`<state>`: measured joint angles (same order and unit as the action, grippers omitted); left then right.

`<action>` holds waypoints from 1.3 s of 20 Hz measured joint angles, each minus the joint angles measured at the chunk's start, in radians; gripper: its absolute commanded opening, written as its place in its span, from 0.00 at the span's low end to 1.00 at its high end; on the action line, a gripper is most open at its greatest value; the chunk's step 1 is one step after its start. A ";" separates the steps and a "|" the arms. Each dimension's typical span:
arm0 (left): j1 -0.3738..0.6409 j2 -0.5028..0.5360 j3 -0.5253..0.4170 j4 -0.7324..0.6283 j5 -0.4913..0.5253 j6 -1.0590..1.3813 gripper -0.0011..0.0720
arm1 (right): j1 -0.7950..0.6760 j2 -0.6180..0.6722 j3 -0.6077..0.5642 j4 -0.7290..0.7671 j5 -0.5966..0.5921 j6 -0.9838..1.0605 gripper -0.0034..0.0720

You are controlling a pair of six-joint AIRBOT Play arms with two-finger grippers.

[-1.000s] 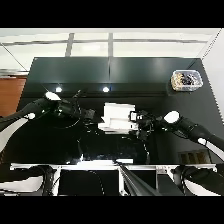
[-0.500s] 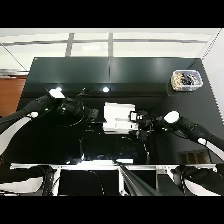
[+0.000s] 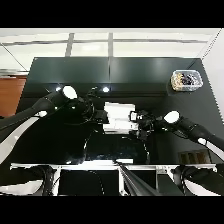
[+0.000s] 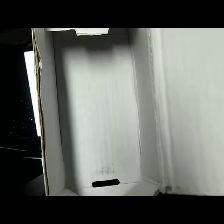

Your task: Fold the box and place the chain.

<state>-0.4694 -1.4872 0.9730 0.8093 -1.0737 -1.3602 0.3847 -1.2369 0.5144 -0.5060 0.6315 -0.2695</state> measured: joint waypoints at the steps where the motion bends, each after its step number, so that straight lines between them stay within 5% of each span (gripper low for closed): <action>1: -0.021 0.000 0.015 0.044 0.009 -0.053 0.55 | 0.000 0.000 0.000 0.000 0.000 0.000 0.22; 11: -0.229 0.000 0.100 0.512 0.061 -0.534 0.55 | 0.000 0.000 0.000 0.000 -0.001 -0.001 0.22; 26: -0.330 -0.026 0.128 0.671 0.033 -0.837 0.55 | 0.000 0.000 0.000 0.000 0.000 -0.001 0.22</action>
<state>-0.7998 -1.5131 1.1007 1.4799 -1.0409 -2.1967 0.3847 -1.2369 0.5144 -0.5060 0.6312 -0.2703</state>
